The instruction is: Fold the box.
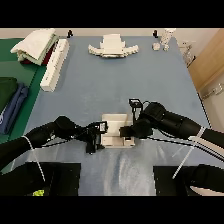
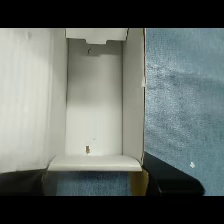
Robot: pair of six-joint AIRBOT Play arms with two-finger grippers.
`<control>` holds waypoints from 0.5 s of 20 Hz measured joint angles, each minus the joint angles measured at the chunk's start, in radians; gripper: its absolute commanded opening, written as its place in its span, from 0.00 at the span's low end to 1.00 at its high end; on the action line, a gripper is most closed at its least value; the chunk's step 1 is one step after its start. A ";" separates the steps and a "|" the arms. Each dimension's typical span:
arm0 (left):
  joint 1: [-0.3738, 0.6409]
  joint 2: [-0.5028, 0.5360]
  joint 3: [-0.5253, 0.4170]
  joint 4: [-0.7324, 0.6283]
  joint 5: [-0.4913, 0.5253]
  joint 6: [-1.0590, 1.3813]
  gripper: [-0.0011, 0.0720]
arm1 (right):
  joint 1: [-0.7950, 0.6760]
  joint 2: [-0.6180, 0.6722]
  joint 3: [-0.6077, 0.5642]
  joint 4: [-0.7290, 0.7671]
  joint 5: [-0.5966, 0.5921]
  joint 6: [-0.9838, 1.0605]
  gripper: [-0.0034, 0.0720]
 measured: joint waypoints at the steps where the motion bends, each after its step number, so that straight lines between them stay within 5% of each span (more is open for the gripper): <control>1: 0.000 0.000 0.000 0.000 0.000 0.000 0.67 | 0.006 -0.008 0.003 -0.004 -0.002 0.024 0.65; 7: 0.000 0.000 0.000 0.000 0.000 0.000 0.67 | 0.034 -0.049 0.012 -0.021 -0.013 0.125 0.63; 10: 0.000 0.000 0.000 0.000 0.000 0.000 0.66 | 0.038 -0.060 0.014 -0.027 -0.013 0.153 0.48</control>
